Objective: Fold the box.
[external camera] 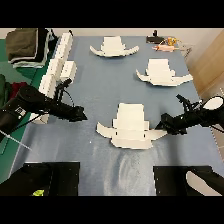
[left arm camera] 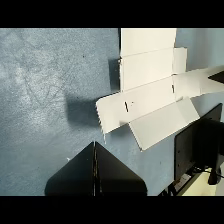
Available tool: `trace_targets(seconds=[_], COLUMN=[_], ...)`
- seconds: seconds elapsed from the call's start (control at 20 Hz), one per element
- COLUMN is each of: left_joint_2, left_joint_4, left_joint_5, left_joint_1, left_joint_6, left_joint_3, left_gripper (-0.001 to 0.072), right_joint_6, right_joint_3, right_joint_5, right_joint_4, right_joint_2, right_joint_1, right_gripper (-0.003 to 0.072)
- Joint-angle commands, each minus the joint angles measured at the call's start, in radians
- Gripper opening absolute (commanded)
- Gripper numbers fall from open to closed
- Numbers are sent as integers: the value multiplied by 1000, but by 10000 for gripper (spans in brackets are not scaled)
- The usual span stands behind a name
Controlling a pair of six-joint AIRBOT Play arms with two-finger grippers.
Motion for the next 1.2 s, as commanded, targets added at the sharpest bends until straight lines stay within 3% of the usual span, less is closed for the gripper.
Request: trace_targets(seconds=[0.0,0.15,0.25,0.3,0.4,0.65,0.75,0.85,1.0,1.15], left_joint_2=[0,0,0,0,0,-7,-50,-97,-155,-230], left_joint_4=[0,-1,-3,-5,-14,-23,-41,-129,-210,-210], left_joint_5=[-1,0,8,8,9,31,-32,-100,-105,-92], left_joint_1=[0,0,0,0,0,23,98,163,176,139], left_joint_6=[0,-5,-5,-5,-4,-1,22,83,190,259], left_joint_3=[0,0,0,0,0,2,8,8,8,8], left_gripper=[17,17,16,17,17,17,20,459,472,471], right_joint_6=[18,-3,-21,-40,-133,-358,-358,-378,-395,-394], right_joint_3=[0,0,0,0,-1,-45,-105,-158,-178,-178], right_joint_5=[11,12,21,27,39,28,-36,-127,-278,-333], right_joint_4=[5,40,55,61,94,234,227,220,219,219], right_joint_2=[-49,-103,-130,-139,-143,-88,-31,20,82,104], right_joint_1=[1,1,2,2,2,56,132,211,309,372], right_gripper=[283,278,195,191,-1,1,1,1,1,1])
